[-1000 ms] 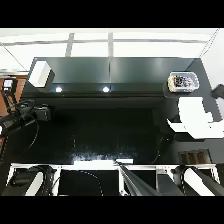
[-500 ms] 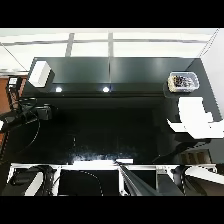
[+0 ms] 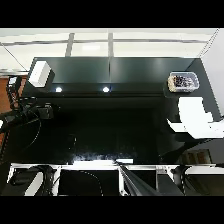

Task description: Fold the box and place the chain.

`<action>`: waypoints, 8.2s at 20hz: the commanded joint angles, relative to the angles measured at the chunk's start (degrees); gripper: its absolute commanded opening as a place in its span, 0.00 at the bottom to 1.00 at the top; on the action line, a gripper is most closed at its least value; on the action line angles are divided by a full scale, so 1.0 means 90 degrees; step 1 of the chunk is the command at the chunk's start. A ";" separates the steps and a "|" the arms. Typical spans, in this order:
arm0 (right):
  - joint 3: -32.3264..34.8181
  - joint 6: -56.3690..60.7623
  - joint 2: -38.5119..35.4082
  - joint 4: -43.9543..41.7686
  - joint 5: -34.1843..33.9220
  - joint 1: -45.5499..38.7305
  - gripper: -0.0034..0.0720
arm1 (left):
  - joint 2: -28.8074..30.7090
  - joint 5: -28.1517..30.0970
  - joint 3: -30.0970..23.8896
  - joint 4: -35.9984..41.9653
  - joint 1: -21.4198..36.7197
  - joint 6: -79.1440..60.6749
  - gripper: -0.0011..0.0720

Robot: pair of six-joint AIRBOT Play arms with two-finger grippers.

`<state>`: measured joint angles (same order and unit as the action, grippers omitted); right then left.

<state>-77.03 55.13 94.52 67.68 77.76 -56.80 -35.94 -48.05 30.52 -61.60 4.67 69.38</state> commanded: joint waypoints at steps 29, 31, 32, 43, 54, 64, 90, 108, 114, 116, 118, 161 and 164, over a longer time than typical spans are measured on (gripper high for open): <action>0.4770 -0.0255 -0.4163 -0.4537 -0.1591 0.4014 0.06 | -0.0007 -0.0364 -0.0078 0.1146 -0.0532 0.0005 0.98; 0.5722 -0.0622 -0.5161 -0.5311 -0.2472 0.4799 0.06 | -0.0029 -0.0299 -0.0277 0.1151 -0.0945 0.0010 0.98; 0.6149 -0.0913 -0.5642 -0.5608 -0.2919 0.5243 0.06 | -0.0073 -0.0250 -0.0396 0.1224 -0.1158 0.0010 0.98; 0.6968 -0.1498 -0.6676 -0.5569 -0.5275 0.7978 0.06 | -0.2637 -0.0189 -0.0772 0.4707 -0.1938 -0.2276 0.98; 0.6968 -0.1141 -0.6676 -0.5564 -0.4894 0.7978 0.06 | -0.4918 -0.1695 -0.0085 0.6433 -0.1919 -0.6212 0.97; 0.6968 -0.1003 -0.6676 -0.5513 -0.4733 0.7978 0.06 | -0.5394 -0.2992 0.0571 0.4673 -0.1894 -0.6513 0.55; 0.5175 -0.1906 -0.6676 -0.1151 -0.3310 0.6722 0.86 | -0.3696 -0.1766 0.0782 0.2936 -0.2817 -0.7847 0.04; 0.5287 -0.3667 -0.5438 -0.1707 -0.3330 0.8366 0.86 | -0.4148 -0.0007 0.1190 0.1256 -0.3825 -0.7325 0.05; 0.5289 -0.3682 -0.4719 -0.1705 -0.3327 0.9148 0.86 | -0.4192 -0.0070 0.1192 0.1253 -0.3844 -0.6768 0.05; 0.5326 -0.3682 -0.4558 -0.1712 -0.3327 0.9367 0.86 | -0.4192 -0.0068 0.1192 0.1253 -0.3842 -0.6768 0.05; 0.5416 -0.3694 -0.4413 -0.1710 -0.3327 0.9581 0.86 | -0.4194 -0.0063 0.1192 0.1253 -0.3842 -0.6771 0.05; 0.5561 -0.4964 -0.3912 -0.2232 -0.4158 1.1079 0.86 | -0.4194 -0.0068 0.1192 0.1256 -0.3842 -0.6773 0.05; 0.5561 -0.4966 -0.3912 -0.2174 -0.4354 1.1077 0.86 | -0.4194 -0.0068 0.1192 0.1258 -0.3842 -0.6773 0.05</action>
<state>-26.98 10.48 59.29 48.40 40.16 42.87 -73.65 -48.71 41.21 -50.30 -29.89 8.40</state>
